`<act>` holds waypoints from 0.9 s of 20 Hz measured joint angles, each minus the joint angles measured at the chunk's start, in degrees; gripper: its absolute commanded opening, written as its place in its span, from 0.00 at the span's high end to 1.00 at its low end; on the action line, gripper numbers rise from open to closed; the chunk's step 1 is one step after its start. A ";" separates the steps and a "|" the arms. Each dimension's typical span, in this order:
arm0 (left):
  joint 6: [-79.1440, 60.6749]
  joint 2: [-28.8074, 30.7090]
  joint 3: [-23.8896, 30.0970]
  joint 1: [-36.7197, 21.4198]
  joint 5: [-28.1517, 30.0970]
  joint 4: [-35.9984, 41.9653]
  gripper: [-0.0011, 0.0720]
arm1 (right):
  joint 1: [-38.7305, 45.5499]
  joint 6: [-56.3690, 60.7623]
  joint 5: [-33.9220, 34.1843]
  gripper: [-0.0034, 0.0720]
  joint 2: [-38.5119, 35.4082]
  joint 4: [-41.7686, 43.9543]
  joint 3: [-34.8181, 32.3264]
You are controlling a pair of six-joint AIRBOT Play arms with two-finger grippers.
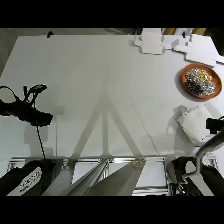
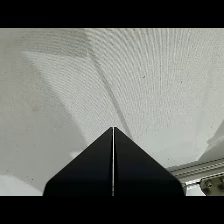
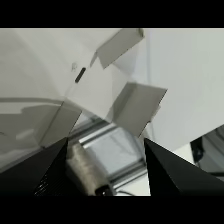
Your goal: Fold the box and place the chain.
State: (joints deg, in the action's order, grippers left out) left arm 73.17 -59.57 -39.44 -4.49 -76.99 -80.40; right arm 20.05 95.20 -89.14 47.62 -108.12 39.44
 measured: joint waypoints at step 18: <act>0.00 0.00 0.00 0.00 0.00 0.00 0.97 | 15.91 2.45 7.98 0.25 -2.49 -0.50 -8.07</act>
State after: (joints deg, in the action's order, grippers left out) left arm 73.17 -59.57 -39.44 -4.49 -76.99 -80.40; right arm 35.97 97.65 -81.17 45.12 -108.62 31.38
